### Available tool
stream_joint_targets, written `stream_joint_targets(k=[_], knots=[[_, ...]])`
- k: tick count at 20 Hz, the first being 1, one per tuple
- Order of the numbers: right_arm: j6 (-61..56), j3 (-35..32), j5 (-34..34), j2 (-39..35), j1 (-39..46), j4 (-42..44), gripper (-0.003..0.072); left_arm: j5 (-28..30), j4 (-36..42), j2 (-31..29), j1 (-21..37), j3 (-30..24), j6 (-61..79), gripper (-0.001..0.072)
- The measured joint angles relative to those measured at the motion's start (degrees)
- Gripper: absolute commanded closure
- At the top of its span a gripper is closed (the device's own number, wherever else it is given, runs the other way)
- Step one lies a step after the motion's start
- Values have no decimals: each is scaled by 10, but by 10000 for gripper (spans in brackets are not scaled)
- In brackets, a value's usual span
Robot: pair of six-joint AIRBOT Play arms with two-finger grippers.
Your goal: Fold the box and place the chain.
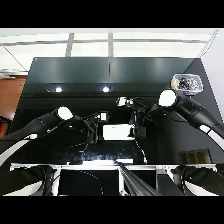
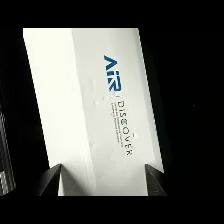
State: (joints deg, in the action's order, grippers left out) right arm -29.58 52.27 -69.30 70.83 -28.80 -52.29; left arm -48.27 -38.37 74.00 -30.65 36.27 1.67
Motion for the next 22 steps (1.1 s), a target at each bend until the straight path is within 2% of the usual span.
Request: stream_joint_targets(k=[2, 3, 7, 8, 9, 10, 22], knots=[[0, 0, 1, 0, 0, 0, 167, 0, 0, 0, 0, 0, 0, 342], [0, 0, 1, 0, -1, 1, 334, 0, 0, 0, 0, 0, 0, 342], [0, 0, -1, 0, -3, 2, 350, 0, 0, 0, 0, 0, 0, 342], [0, 0, -1, 0, -3, 2, 264, 0, 0, 0, 0, 0, 0, 342], [-2, 0, -1, 0, -3, 3, 19, 0, 0, 0, 0, 0, 0, 342], [-2, 0, 0, 0, -3, 2, -22, 0, 0, 0, 0, 0, 0, 342], [-15, 0, -4, -3, -3, -17, -20, 0, 0, 0, 0, 0, 0, 342]])
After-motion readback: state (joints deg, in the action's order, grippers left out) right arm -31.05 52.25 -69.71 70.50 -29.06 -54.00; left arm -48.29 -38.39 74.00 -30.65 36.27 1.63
